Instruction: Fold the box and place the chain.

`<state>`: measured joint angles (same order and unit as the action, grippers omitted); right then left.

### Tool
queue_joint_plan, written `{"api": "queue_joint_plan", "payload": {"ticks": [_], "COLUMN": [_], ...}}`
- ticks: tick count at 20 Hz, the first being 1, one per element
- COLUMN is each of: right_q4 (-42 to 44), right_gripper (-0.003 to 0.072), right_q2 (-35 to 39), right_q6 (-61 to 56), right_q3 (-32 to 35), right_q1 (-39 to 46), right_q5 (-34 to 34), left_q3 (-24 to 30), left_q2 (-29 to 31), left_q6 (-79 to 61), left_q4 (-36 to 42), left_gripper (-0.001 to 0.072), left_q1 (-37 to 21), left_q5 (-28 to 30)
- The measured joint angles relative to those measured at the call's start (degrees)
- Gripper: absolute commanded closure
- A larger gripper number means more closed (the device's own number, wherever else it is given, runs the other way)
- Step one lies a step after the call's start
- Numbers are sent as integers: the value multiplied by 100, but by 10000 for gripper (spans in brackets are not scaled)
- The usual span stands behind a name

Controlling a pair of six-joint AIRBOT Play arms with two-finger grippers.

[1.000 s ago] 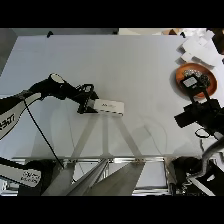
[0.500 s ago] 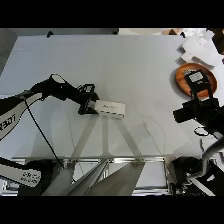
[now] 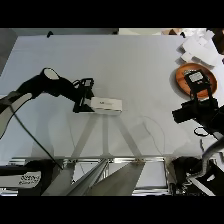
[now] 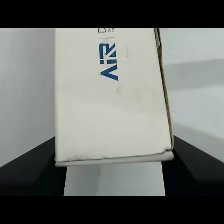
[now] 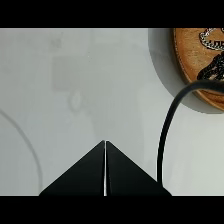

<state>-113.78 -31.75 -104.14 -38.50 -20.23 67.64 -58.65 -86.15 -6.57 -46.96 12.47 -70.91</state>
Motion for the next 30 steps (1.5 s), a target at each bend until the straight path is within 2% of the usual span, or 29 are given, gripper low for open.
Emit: {"api": "queue_joint_plan", "payload": {"ticks": [9,13,17,20,23,26,28,30], "right_q4": [103,282,345,367,380,382,385,385], "right_gripper": [676,676,676,676,676,676,676,676], "right_q2": [0,0,2,2,2,2,2,2], "right_q6": [-2,-2,0,0,0,0,0,0], "right_q3": [0,0,0,0,0,0,0,0], "right_q1": [0,0,0,0,0,0,0,0], "right_q5": [-66,-232,-313,-365,-393,-404,-407,-409], "left_q3": [0,0,4,149,608,1285,1674,1886], "left_q2": [2151,2710,2935,2983,3001,2914,2669,2288], "left_q6": [4124,5490,6972,7705,8255,8697,8797,8828], "left_q4": [-3143,-3816,-3960,-3842,-3786,-3773,-3775,-3786], "left_gripper": [706,707,709,710,710,707,705,691], "left_q1": [-37,-345,-879,-1093,-1156,-1213,-1263,-1338], "left_q5": [39,535,1565,2656,3952,5209,5718,5991]}}
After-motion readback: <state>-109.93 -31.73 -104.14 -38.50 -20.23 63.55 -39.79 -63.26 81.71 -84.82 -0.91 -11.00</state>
